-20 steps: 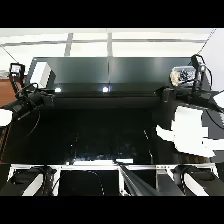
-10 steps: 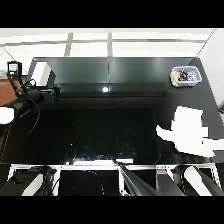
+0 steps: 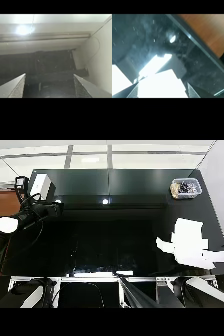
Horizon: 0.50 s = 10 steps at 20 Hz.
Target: Fold the box and place the chain.
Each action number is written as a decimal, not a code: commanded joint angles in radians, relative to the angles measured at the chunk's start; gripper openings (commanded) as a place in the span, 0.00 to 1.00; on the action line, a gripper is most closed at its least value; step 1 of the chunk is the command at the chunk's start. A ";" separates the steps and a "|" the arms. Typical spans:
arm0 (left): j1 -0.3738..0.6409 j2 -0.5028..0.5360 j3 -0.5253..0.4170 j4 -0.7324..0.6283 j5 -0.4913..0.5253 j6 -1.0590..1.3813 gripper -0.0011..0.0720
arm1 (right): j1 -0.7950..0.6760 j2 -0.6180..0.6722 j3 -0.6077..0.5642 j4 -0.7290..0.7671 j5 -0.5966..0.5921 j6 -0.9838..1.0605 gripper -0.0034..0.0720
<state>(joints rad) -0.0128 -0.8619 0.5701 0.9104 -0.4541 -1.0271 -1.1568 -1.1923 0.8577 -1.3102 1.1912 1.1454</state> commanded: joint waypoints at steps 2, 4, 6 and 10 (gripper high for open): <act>0.000 -0.008 0.000 -0.005 -0.002 -0.002 0.98 | -0.031 -0.098 0.002 0.038 0.118 -0.151 0.98; 0.000 -0.011 0.000 -0.008 -0.003 -0.002 0.98 | -0.031 -0.113 0.002 0.073 0.110 -0.215 0.98; 0.000 -0.015 0.000 -0.008 -0.002 -0.002 0.98 | -0.031 -0.127 0.008 0.095 0.110 -0.267 0.98; 0.000 -0.024 0.000 -0.009 -0.002 -0.002 0.97 | -0.031 -0.127 0.013 0.108 0.121 -0.304 0.18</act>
